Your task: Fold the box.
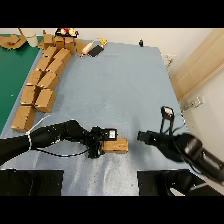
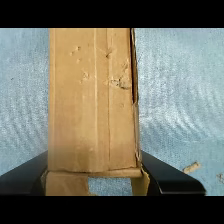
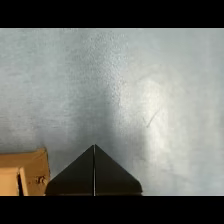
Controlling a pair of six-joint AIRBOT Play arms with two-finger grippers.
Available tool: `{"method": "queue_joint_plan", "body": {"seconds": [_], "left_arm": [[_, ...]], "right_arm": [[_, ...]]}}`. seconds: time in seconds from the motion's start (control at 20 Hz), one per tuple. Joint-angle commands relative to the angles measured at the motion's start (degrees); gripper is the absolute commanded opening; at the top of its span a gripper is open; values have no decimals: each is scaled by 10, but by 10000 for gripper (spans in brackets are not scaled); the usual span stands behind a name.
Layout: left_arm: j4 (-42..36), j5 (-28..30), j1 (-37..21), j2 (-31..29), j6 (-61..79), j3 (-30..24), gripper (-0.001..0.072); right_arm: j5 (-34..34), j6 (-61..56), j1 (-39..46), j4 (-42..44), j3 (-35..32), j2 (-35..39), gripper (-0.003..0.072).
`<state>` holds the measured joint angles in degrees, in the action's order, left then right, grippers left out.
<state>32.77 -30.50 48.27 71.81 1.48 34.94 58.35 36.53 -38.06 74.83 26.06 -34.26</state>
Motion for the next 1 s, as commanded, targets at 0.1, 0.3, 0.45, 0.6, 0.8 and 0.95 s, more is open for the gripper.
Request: {"method": "queue_joint_plan", "body": {"seconds": [0.1,0.3,0.45,0.6,0.8,0.95], "left_arm": [[0,1,0,0,0,0,509],[0,-1,0,0,0,0,509],[0,4,-1,-4,-9,0,509],[4,5,-16,-31,-128,0,509],[97,-1,-64,-92,-290,0,508],[247,-56,-131,-126,-489,0,508]], "right_arm": [[6,262,146,115,168,-208,1],[-19,265,152,121,201,-274,1],[-30,265,154,118,201,-280,1],[-30,260,168,95,201,-280,1],[-28,259,193,83,201,-280,1],[-28,259,196,75,201,-280,1]]}}
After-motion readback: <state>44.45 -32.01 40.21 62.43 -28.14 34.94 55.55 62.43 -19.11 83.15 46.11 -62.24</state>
